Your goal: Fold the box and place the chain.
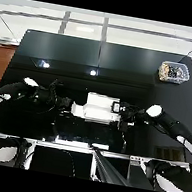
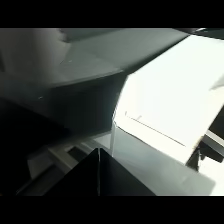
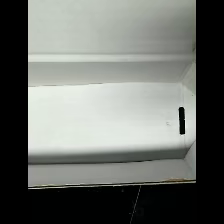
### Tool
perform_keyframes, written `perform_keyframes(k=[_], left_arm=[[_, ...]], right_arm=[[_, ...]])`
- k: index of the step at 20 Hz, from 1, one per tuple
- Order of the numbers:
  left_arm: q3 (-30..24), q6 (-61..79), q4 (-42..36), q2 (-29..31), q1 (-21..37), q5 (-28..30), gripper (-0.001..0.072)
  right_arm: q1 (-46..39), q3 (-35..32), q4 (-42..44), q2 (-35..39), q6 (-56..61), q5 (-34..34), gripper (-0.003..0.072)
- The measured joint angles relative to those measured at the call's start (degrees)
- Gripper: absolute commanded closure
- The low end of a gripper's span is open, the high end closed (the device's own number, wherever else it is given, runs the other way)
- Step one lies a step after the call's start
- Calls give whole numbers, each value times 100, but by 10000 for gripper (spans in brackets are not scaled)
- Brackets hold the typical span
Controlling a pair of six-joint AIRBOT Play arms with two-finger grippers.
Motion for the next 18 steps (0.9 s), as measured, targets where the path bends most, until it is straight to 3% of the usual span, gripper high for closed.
perform_keyframes(k=[4,5,8,9,18], left_arm=[[-2,190,-142,0,-11,-109,676],[0,238,-160,0,-11,-129,577],[2,317,-221,0,-11,-216,18],[9,330,-240,0,-11,-254,-6],[157,352,-439,-2,-146,-323,-6]], right_arm=[[0,0,0,0,0,0,620],[0,0,0,0,2,0,620],[0,2,-2,0,0,0,620],[0,0,0,0,0,0,620],[0,0,0,0,0,0,620]])
